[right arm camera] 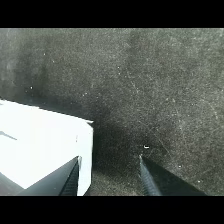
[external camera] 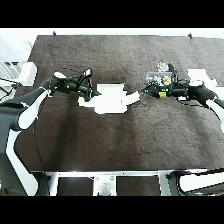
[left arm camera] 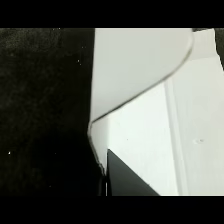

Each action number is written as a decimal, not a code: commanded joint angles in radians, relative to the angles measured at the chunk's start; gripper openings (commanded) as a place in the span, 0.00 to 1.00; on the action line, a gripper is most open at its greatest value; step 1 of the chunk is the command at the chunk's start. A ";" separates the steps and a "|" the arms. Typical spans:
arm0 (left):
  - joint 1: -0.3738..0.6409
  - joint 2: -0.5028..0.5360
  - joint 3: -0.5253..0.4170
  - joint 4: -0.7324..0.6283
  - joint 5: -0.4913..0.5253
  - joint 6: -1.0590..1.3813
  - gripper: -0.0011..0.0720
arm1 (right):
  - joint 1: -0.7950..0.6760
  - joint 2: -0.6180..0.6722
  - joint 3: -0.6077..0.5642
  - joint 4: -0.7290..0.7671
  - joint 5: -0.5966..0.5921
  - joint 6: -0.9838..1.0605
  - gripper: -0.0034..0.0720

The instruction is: Fold the box and place the chain.

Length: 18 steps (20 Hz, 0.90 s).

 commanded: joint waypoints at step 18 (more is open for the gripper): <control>0.000 -0.019 -0.004 0.003 0.007 0.070 0.04 | 0.000 0.142 0.000 0.071 -0.006 -0.208 0.62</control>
